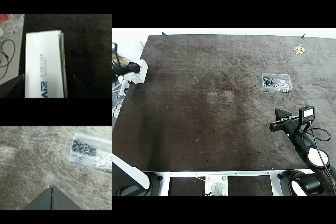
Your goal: Fold the box and place the chain.
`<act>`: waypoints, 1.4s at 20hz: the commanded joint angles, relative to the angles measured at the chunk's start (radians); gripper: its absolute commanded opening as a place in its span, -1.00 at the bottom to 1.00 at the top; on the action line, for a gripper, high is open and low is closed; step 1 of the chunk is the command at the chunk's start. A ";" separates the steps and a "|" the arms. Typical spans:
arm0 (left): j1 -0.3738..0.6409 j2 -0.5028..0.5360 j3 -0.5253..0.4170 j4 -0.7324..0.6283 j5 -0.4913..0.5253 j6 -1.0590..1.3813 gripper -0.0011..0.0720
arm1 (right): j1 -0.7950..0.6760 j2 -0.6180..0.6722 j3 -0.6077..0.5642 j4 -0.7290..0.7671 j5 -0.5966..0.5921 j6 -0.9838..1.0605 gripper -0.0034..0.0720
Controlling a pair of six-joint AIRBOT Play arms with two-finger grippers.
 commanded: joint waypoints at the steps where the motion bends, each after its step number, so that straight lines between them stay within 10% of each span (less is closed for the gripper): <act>1: 0.001 0.002 0.197 0.035 -0.174 -0.047 1.00 | 0.000 0.000 -0.001 0.001 0.000 0.000 -0.88; 5: 0.001 0.118 0.229 -0.114 -0.105 -0.106 0.80 | 0.000 0.000 -0.001 0.000 0.000 0.000 -0.88; 7: 0.001 0.178 0.229 -0.208 -0.134 -0.106 -0.77 | 0.000 0.000 -0.001 0.001 0.000 0.000 -0.88; 8: 0.000 0.206 0.229 -0.243 -0.171 -0.106 -0.94 | 0.000 0.000 -0.001 0.001 0.000 0.000 -0.88; 12: -0.020 0.351 0.116 -0.331 -0.251 -0.063 -0.95 | 0.000 0.000 -0.001 0.000 0.000 0.000 -0.88; 21: -0.191 0.937 -0.796 -0.807 0.154 0.676 -0.96 | 0.000 0.000 -0.001 0.000 0.000 0.000 -0.88; 28: -0.279 1.280 -1.220 -1.059 0.196 0.969 -0.96 | 0.000 0.000 -0.001 0.000 -0.001 -0.001 -0.88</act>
